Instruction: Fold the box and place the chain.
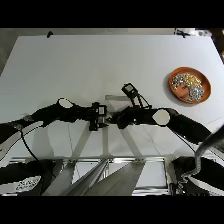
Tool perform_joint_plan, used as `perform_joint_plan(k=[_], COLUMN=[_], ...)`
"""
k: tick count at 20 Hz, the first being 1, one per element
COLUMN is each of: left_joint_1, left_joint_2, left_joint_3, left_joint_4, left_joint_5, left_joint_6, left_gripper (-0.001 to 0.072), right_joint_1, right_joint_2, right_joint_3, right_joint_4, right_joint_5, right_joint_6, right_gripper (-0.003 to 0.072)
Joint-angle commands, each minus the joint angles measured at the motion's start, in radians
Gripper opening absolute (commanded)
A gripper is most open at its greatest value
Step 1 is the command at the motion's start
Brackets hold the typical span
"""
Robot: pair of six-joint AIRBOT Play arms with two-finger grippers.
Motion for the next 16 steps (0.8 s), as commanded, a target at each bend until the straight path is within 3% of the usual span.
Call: perform_joint_plan(k=[1, 4, 5, 6, 12, 13, 16], left_joint_1=[0.0, 0.0, 0.0, 0.0, 0.0, 0.0, 0.0], left_joint_2=[0.0, 0.0, 0.0, 0.0, 0.0, 0.0, 0.0], left_joint_3=[0.001, 0.001, 0.001, 0.001, 0.001, 0.001, 0.001], left_joint_4=[0.0, 0.0, 0.0, 0.0, 0.0, 0.0, 0.0], left_joint_5=[0.0, 0.0, 0.0, 0.0, 0.0, 0.0, 0.0], left_joint_6=[0.0, 0.0, 0.0, 0.0, 0.0, 0.0, 0.0], left_gripper=[0.0209, 0.0209, 0.0209, 0.0209, 0.0209, 0.0209, 0.0209], right_joint_1=[0.001, -0.014, -0.031, -0.051, -0.187, -0.221, -0.342], right_joint_2=[-0.043, -0.023, -0.006, 0.016, 0.183, 0.207, 0.226], right_joint_3=[0.0, 0.002, 0.005, 0.009, 0.023, 0.047, 0.19], right_joint_4=[0.053, 0.076, 0.078, 0.078, 0.055, 0.033, -0.013], right_joint_5=[-0.018, 0.019, 0.041, 0.057, 0.137, 0.18, 0.33], right_joint_6=[0.0, 0.0, 0.0, 0.002, 0.026, 0.026, 0.013], right_gripper=[0.0204, 0.0206, 0.0255, 0.0363, 0.0364, 0.0344, 0.0081])
